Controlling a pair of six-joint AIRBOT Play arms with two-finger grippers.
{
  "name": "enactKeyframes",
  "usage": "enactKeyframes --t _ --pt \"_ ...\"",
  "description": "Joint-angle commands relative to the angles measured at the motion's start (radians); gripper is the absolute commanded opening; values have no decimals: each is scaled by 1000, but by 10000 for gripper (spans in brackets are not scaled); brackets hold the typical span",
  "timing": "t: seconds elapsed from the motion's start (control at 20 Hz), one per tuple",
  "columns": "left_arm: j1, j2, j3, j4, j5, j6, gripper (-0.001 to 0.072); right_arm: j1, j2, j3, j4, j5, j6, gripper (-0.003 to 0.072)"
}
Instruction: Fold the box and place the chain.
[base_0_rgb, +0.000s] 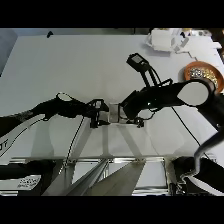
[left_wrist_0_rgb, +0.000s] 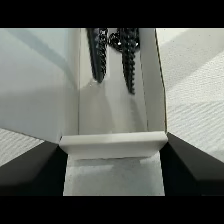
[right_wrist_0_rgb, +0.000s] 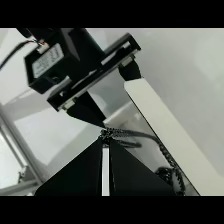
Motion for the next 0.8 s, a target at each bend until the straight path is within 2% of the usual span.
enactKeyframes --t 0.0,0.1,0.2,0.35,0.55,0.75 --pt "1 0 0 0 0 0 18 11 -61 1 -23 27 0 19" --pt "1 0 0 0 0 0 18 11 -90 0 -21 64 0 24" --pt "1 0 0 0 0 0 18 11 -107 0 -22 84 0 108" --pt "1 0 0 0 0 0 18 11 -104 0 -23 96 -1 185" --pt "1 0 0 0 0 0 18 -27 -17 1 -74 143 0 175" --pt "1 0 0 0 0 0 18 -185 92 0 -227 363 0 152"
